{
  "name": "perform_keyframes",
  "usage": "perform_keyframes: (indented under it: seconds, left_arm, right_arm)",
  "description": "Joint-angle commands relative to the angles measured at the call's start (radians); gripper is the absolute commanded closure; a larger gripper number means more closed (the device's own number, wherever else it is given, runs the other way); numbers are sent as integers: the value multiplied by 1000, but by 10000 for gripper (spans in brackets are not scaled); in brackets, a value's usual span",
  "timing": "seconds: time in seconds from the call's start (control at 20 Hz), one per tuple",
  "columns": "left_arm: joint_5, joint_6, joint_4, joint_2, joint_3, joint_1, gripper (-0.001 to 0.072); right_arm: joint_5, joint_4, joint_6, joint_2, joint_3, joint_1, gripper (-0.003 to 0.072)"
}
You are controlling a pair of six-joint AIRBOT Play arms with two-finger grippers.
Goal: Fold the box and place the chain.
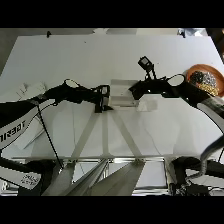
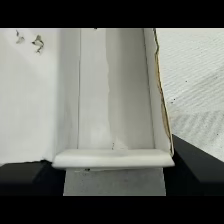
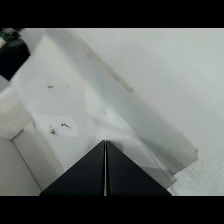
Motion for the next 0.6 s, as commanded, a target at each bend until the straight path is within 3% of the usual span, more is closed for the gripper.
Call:
perform_keyframes:
  seconds: [0.0,0.25,0.4,0.55]
  left_arm:
    - [0,2,0,0,0,0,554]
    - [1,2,0,0,0,1,554]
    - [1,2,0,0,0,1,554]
    - [0,2,0,0,0,1,554]
  right_arm:
    - [51,-2,26,-48,1,5,681]
    - [126,-50,23,126,2,4,681]
    - [236,-291,27,252,2,4,672]
    - [366,-569,68,294,2,4,554]
